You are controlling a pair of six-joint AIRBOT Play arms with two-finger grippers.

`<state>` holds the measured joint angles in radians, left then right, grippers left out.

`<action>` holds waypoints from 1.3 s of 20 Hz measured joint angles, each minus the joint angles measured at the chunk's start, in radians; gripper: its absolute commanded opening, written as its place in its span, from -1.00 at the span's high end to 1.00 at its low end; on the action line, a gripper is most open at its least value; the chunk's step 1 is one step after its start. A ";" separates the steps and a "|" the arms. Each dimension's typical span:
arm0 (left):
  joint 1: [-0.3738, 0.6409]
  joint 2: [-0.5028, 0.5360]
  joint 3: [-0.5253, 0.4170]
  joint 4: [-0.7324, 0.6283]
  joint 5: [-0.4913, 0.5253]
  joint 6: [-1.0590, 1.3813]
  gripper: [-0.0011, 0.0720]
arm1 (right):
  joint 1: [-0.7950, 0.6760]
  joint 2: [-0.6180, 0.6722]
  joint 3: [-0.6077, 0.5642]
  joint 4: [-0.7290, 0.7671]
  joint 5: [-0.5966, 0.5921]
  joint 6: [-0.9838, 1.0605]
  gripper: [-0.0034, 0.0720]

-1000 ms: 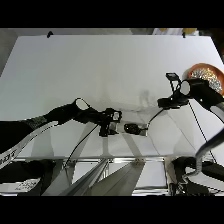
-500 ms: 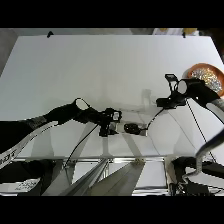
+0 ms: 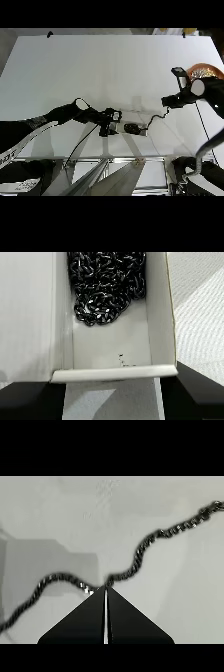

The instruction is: Fold the box and place the chain.

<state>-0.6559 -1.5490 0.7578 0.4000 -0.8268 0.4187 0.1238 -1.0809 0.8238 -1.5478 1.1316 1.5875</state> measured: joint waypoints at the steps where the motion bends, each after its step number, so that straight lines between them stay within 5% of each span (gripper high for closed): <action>1: 0.000 0.000 0.000 0.000 0.000 0.000 0.28 | 0.000 0.037 0.000 0.003 0.005 -0.006 0.84; 3: 0.000 0.000 0.000 0.000 0.000 0.000 0.28 | 0.000 0.090 0.000 0.011 0.026 -0.013 0.24; 4: 0.000 0.000 0.000 0.000 0.000 0.000 0.28 | 0.000 0.105 -0.001 0.011 0.026 -0.014 0.13; 9: 0.000 0.000 0.000 0.000 0.000 0.000 0.28 | 0.000 0.071 -0.037 0.014 0.012 0.000 0.13; 16: 0.000 0.000 0.000 0.000 0.000 0.000 0.28 | 0.000 -0.090 -0.080 0.014 -0.057 0.032 0.18; 26: 0.000 0.000 0.000 0.000 0.000 0.000 0.28 | 0.000 -0.213 -0.085 0.004 -0.095 0.089 0.87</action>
<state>-0.6559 -1.5490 0.7578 0.4000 -0.8268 0.4187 0.1242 -1.2938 0.7387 -1.5440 1.0370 1.6760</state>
